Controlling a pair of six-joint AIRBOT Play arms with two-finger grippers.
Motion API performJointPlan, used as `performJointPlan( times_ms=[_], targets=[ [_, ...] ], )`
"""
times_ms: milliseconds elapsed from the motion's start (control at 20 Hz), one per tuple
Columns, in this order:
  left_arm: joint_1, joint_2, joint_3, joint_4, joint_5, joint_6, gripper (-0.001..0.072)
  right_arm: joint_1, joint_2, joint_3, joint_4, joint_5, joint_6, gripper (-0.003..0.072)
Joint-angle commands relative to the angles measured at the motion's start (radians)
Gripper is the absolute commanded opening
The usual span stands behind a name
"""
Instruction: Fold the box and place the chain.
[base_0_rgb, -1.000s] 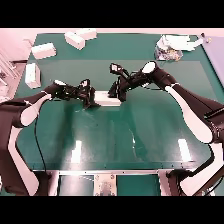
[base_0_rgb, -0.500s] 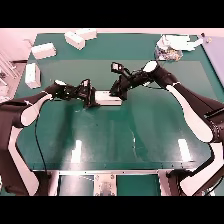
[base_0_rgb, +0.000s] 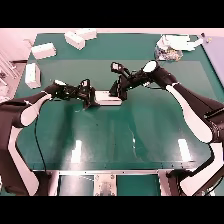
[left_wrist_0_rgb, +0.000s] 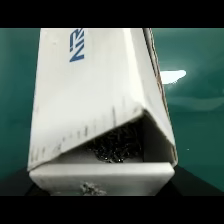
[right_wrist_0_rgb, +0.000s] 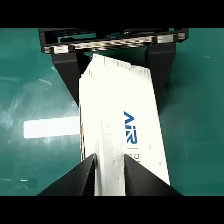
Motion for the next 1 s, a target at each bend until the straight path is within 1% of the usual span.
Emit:
performJointPlan(
  times_ms=[0,350,450,600,950],
  targets=[
    [-0.001,0.001,0.001,-0.002,0.002,0.000,0.0495,0.012,0.000,-0.006,0.003,-0.003,-0.004,0.0196],
    [-0.001,0.001,0.001,-0.002,0.002,0.000,0.0495,0.013,0.000,-0.004,0.026,-0.022,-0.003,0.0196],
    [-0.001,0.001,0.001,-0.002,0.002,0.000,0.0495,0.005,0.002,0.001,0.026,-0.056,-0.003,0.0196],
    [-0.001,0.001,0.000,-0.002,0.002,0.000,0.0495,-0.002,0.002,0.041,0.029,-0.055,-0.003,0.0196],
    [-0.001,0.001,0.001,-0.002,0.002,0.000,0.0495,-0.001,0.001,0.030,0.029,-0.010,-0.002,0.0196]
  ],
)
